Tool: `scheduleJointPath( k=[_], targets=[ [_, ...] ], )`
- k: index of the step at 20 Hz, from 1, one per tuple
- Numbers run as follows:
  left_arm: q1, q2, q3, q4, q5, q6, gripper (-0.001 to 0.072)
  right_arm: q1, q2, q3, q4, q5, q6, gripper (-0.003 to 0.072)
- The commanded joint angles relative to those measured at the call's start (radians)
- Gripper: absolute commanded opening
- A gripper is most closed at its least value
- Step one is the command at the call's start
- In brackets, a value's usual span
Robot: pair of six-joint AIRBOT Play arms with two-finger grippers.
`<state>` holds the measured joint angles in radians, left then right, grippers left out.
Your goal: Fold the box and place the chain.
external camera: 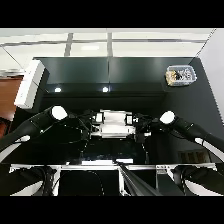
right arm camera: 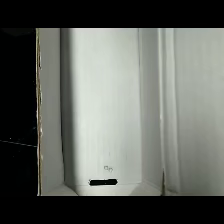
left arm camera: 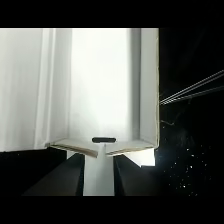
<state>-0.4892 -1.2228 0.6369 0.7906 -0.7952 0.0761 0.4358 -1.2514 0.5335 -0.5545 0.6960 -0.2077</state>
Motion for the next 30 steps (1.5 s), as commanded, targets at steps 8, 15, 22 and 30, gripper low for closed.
scheduleJointPath(
  k=[8,15,22,30],
  targets=[
    [-0.010,-0.037,0.001,-0.176,0.009,-0.024,0.0194,0.000,-0.001,0.000,0.000,0.000,0.000,0.0164],
    [-0.010,-0.037,0.001,-0.176,0.005,-0.046,0.0142,0.000,-0.001,0.000,0.000,0.000,0.000,0.0164],
    [-0.011,-0.037,0.001,-0.169,-0.015,-0.083,0.0082,0.000,-0.001,0.000,0.000,0.000,0.000,0.0165],
    [-0.004,0.035,0.032,-0.003,-0.027,-0.472,0.0024,0.000,-0.001,0.000,0.000,0.000,0.000,0.0164]
  ],
)
